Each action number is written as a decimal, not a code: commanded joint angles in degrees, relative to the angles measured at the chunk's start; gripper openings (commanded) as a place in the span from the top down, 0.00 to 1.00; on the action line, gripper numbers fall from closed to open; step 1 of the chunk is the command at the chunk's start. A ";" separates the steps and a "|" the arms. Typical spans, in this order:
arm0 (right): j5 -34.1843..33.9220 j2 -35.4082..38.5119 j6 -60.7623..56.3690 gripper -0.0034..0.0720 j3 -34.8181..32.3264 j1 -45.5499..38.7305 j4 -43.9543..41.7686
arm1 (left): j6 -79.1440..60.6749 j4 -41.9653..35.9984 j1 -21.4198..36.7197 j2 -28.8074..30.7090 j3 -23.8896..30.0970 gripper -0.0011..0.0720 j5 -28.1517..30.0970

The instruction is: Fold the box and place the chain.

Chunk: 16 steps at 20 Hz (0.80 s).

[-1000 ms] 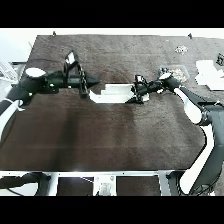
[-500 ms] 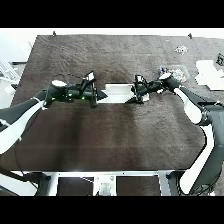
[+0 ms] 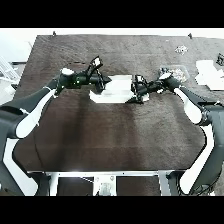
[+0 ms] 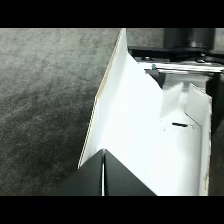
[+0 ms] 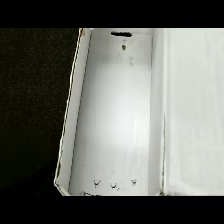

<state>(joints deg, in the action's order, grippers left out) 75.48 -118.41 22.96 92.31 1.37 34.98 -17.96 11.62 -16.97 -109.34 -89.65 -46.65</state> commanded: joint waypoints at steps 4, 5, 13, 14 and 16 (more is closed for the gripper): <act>0.00 -0.02 0.00 0.19 0.02 0.04 0.00 | 3.56 -0.04 -0.17 -3.82 -3.28 0.96 2.10; 0.00 -0.02 0.00 0.19 0.02 0.04 0.00 | 4.31 0.09 -0.17 -4.17 -3.28 0.96 2.14; 0.00 -0.02 0.00 0.19 0.02 0.04 0.00 | 9.79 3.54 -0.22 -5.35 -3.26 0.96 0.70; 0.00 -0.02 0.02 0.19 0.02 0.04 0.00 | 10.47 5.03 -0.52 -5.35 -3.26 0.96 0.70; 0.00 -0.02 0.00 0.19 0.02 0.04 -0.02 | 10.49 7.45 -1.27 -5.35 -3.26 0.96 0.83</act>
<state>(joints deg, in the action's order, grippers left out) 75.46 -118.41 22.96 92.31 1.37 35.00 -8.75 15.68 -17.63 -114.61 -92.88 -45.60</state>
